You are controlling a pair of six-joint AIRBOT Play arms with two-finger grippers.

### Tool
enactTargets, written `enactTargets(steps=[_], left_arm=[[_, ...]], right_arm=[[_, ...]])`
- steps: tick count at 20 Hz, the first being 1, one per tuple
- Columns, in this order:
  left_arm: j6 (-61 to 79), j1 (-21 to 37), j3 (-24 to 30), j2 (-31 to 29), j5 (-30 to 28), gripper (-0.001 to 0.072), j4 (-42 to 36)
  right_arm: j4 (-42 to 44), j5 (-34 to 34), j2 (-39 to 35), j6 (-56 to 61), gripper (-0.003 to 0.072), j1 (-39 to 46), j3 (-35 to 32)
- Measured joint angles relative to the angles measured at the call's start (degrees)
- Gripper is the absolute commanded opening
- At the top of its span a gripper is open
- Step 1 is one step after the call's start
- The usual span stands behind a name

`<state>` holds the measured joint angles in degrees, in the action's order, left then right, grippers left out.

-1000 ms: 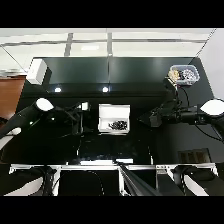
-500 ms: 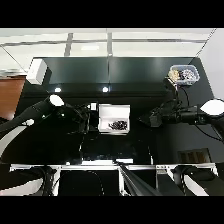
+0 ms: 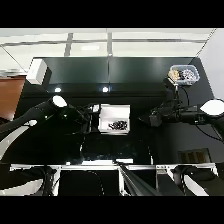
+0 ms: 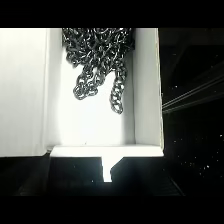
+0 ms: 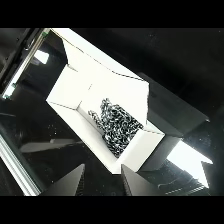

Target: Fold the box and place the chain.

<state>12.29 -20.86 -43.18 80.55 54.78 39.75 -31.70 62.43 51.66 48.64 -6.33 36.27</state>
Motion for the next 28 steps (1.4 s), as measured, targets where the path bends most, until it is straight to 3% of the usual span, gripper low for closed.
enactTargets(steps=[5, 6, 7, 8, 10, 15, 19, 22, 28], left_arm=[[-0.2, -0.7, 0.0, 0.2, -0.4, 0.0699, -2.1], [-0.2, -0.9, 0.0, 0.3, -0.5, 0.0627, -2.5], [-0.3, -1.2, 0.0, 0.3, -0.7, 0.0484, -2.6], [-0.3, -1.4, 0.0, 0.4, -0.9, 0.0461, -2.9], [-0.3, -2.0, 0.0, 0.5, -0.9, 0.0461, -2.9], [-0.4, -3.0, 0.0, 0.5, -2.0, 0.0461, -2.9], [-0.4, -3.1, 0.0, 0.5, -2.9, 0.0462, -3.0], [-0.3, -3.1, 0.0, 0.5, -3.2, 0.0462, -3.1], [-0.3, -3.1, 0.0, 0.5, -3.7, 0.0462, -3.2]], right_arm=[[0.0, -0.3, 0.0, 0.0, 0.0285, 0.0, 0.0], [0.0, -0.5, 0.0, 0.0, 0.0285, 0.0, 0.0], [0.0, -0.8, 0.0, 0.0, 0.0287, 0.0, 0.0], [0.0, -1.1, 0.0, 0.0, 0.0291, 0.0, -0.1], [0.0, -2.6, 0.0, 0.3, 0.0709, -0.3, -0.3], [2.4, -15.3, 2.3, 6.9, 0.0707, -2.7, 0.1], [6.0, -22.4, 11.3, 9.0, 0.0707, -5.2, 5.7], [6.7, -20.6, 17.9, 5.4, 0.0707, -7.8, 9.2], [-0.5, -6.2, 20.3, -7.9, 0.0707, -9.6, 14.3]])
